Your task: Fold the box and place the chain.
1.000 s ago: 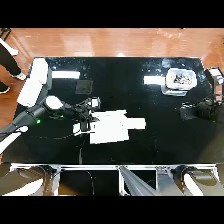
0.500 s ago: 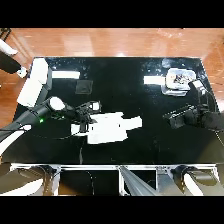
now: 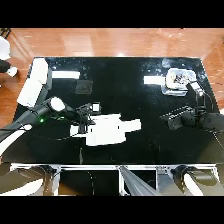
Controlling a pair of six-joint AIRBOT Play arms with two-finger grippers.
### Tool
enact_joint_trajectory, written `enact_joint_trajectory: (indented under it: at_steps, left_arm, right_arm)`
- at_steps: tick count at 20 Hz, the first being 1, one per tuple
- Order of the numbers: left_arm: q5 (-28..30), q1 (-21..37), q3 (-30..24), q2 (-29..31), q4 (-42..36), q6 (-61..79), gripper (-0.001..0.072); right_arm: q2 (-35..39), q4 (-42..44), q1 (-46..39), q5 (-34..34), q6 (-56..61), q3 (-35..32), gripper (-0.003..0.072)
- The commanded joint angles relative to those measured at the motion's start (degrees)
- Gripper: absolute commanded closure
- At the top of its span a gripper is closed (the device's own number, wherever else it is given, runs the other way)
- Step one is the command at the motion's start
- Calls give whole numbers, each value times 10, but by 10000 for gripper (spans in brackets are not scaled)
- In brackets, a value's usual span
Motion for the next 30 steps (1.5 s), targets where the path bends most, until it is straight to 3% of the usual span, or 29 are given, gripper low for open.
enact_joint_trajectory:
  at_steps: [1, 5, 10, 14, 19, 30]
  left_arm:
    - [2, 0, 0, -2, 2, 13, 687]
    - [-1, -5, 0, -3, -48, 68, 687]
    - [1, -30, 0, -4, -45, 82, 687]
    - [1, -25, 0, -7, -37, 77, 687]
    - [2, -25, 0, -13, -11, 35, 687]
    - [0, -25, 0, -13, -11, 35, 687]
  right_arm:
    - [-5, 3, 0, 1, -1, -2, 79]
    - [-20, 3, 0, -18, -28, -2, 79]
    - [-31, 40, 12, -33, -128, -20, 79]
    - [-31, 52, 100, -15, -268, -57, 79]
    - [-35, 52, 223, 103, -339, -64, 79]
    - [-164, 77, 358, 110, -413, -63, 79]
